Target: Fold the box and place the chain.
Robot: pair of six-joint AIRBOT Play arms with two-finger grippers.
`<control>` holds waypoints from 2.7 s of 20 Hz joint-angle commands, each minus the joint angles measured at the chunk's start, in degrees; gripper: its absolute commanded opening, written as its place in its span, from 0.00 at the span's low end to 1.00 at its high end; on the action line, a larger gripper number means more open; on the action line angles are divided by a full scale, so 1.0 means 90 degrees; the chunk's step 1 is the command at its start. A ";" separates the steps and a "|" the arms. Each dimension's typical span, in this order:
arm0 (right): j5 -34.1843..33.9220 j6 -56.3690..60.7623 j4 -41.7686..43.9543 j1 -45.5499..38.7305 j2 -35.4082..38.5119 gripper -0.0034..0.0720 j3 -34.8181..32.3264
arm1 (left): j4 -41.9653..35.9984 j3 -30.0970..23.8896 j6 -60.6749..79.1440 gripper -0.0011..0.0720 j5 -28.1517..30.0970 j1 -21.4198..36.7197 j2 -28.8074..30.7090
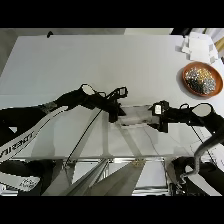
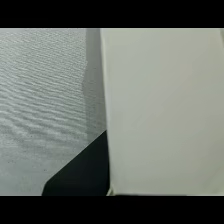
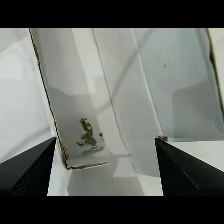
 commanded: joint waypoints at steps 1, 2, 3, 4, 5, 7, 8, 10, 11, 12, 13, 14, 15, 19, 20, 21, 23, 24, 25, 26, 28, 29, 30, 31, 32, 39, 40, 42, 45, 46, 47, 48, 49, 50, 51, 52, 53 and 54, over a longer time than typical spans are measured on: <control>0.0134 -0.0056 0.0019 -0.0223 -0.0221 0.97 0.0061 | 0.0002 0.0002 0.0002 0.03 0.0002 -0.0005 -0.0005; 0.0153 -0.0155 0.0022 -0.0308 -0.0221 0.97 0.0061 | 0.0002 0.0002 0.0002 0.03 0.0002 -0.0005 -0.0005; 0.0233 -0.0194 0.0024 -0.0381 -0.0221 0.97 0.0066 | 0.0002 0.0002 0.0002 0.03 0.0000 -0.0005 -0.0002; 0.0338 -0.0197 0.0024 -0.0415 -0.0219 0.97 0.0068 | 0.0002 0.0002 0.0002 0.03 0.0002 -0.0005 -0.0005; 0.0381 -0.0194 0.0022 -0.0420 -0.0219 0.97 0.0080 | 0.0002 0.0002 0.0002 0.03 0.0002 -0.0005 -0.0005; 0.0498 -0.0194 0.0024 -0.0418 -0.0219 0.96 0.0182 | 0.0002 0.0002 0.0002 0.03 0.0002 -0.0005 -0.0005; 0.0510 -0.0192 0.0024 -0.0420 -0.0219 0.96 0.0253 | 0.0002 0.0002 0.0002 0.03 0.0002 -0.0005 -0.0005; 0.0573 -0.0192 0.0046 -0.0418 -0.0219 0.96 0.0362 | 0.0002 0.0002 0.0002 0.03 0.0002 -0.0005 -0.0005; 0.0600 -0.0192 0.0078 -0.0418 -0.0219 0.96 0.0374 | 0.0002 0.0002 0.0002 0.03 0.0002 -0.0005 -0.0005; 0.0593 -0.0194 0.0095 -0.0418 -0.0219 0.96 0.0374 | 0.0002 0.0002 0.0002 0.03 0.0002 -0.0005 -0.0005; 0.0568 -0.0199 0.0095 -0.0418 -0.0219 0.96 0.0374 | 0.0002 0.0002 0.0002 0.03 0.0002 -0.0005 -0.0005; 0.0520 -0.0199 0.0095 -0.0418 -0.0219 0.96 0.0376 | 0.0002 0.0002 0.0002 0.03 0.0002 -0.0005 -0.0005; 0.0495 -0.0199 0.0095 -0.0418 -0.0219 0.96 0.0376 | 0.0002 0.0002 0.0002 0.03 0.0002 -0.0005 -0.0005; 0.0464 -0.0364 0.0216 -0.0418 -0.0318 0.96 0.0376 | 0.0002 0.0002 0.0002 0.03 0.0002 -0.0005 -0.0005; 0.0464 -0.0423 0.0221 -0.0418 -0.0406 0.96 0.0376 | 0.0002 0.0002 0.0002 0.03 0.0002 -0.0005 -0.0005; 0.0469 -0.0534 0.0209 -0.0418 -0.0471 0.96 0.0376 | 0.0002 0.0002 0.0002 0.03 0.0002 -0.0005 -0.0005; 0.0466 -0.0532 0.0216 -0.0418 -0.0549 0.96 0.0376 | 0.0002 0.0002 0.0002 0.03 0.0002 -0.0005 -0.0005; 0.0466 -0.0532 0.0214 -0.0418 -0.0580 0.96 0.0376 | 0.0002 0.0002 0.0002 0.03 0.0002 -0.0005 -0.0005; 0.0469 -0.0532 0.0214 -0.0418 -0.0614 0.96 0.0376 | 0.0002 0.0002 0.0002 0.03 0.0002 -0.0005 -0.0005; 0.0491 -0.0532 0.0214 -0.0418 -0.0665 0.96 0.0376 | 0.0002 0.0002 0.0002 0.03 0.0002 -0.0005 -0.0005; 0.0510 -0.0534 0.0211 -0.0410 -0.0738 0.96 0.0376 | 0.0002 0.0002 0.0002 0.03 0.0002 -0.0005 -0.0005; 0.0510 -0.0532 0.0211 -0.0398 -0.0770 0.96 0.0376 | 0.0002 0.0002 0.0002 0.03 0.0000 -0.0005 -0.0005; 0.0534 -0.0532 0.0211 -0.0398 -0.0777 0.96 0.0376 | 0.0002 0.0002 0.0002 0.03 0.0002 -0.0005 -0.0005; 0.0588 -0.0527 0.0211 -0.0398 -0.0777 0.96 0.0376 | 0.0002 0.0002 0.0002 0.03 0.0002 -0.0005 -0.0005; 0.0663 -0.0527 0.0209 -0.0398 -0.0777 0.96 0.0376 | 0.0002 0.0002 0.0002 0.03 0.0002 -0.0005 -0.0005; 0.0901 -0.0291 0.0170 -0.0015 -0.0906 0.96 0.0374 | 0.0002 0.0002 0.0002 0.03 0.0002 -0.0005 -0.0005; 0.0906 -0.0279 0.0107 -0.0015 -0.0908 0.96 0.0369 | 0.0002 0.0002 0.0002 0.03 0.0002 -0.0005 -0.0005; 0.0925 -0.0250 0.0090 -0.0015 -0.0908 0.96 0.0367 | 0.0002 0.0002 0.0002 0.03 0.0002 -0.0005 -0.0005; 0.0913 -0.0138 0.0146 -0.0015 -0.0908 0.96 0.0289 | 0.0002 0.0002 0.0002 0.03 0.0002 -0.0005 -0.0005; 0.0911 -0.0136 0.0155 -0.0015 -0.0908 0.96 0.0277 | 0.0002 0.0002 0.0002 0.03 0.0002 -0.0005 -0.0005; 0.0911 -0.0136 0.0163 -0.0015 -0.0908 0.96 0.0277 | 0.0002 0.0002 0.0002 0.03 0.0002 -0.0005 -0.0005; 0.0903 -0.0134 0.0163 -0.0015 -0.0908 0.96 0.0277 | 0.0002 0.0002 0.0002 0.03 0.0002 -0.0005 -0.0005; 0.0882 -0.0134 0.0163 -0.0015 -0.0913 0.96 0.0274 | 0.0002 0.0002 0.0002 0.03 0.0002 -0.0005 -0.0005; 0.0852 -0.0134 0.0172 -0.0015 -0.0952 0.96 0.0274 | 0.0002 0.0002 0.0002 0.03 0.0002 -0.0005 -0.0005; 0.0801 -0.0136 0.0187 -0.0015 -0.1035 0.96 0.0274 | 0.0002 0.0002 0.0002 0.03 0.0002 -0.0005 -0.0005; 0.0746 -0.0146 0.0211 -0.0015 -0.1112 0.96 0.0274 | 0.0002 0.0002 0.0002 0.03 0.0002 -0.0005 -0.0005; 0.0673 -0.0146 0.0221 -0.0015 -0.1158 0.96 0.0274 | 0.0002 0.0002 0.0002 0.03 0.0002 -0.0005 -0.0005; 0.0646 -0.0146 0.0238 -0.0015 -0.1188 0.96 0.0274 | 0.0002 0.0002 0.0002 0.03 0.0002 -0.0005 -0.0005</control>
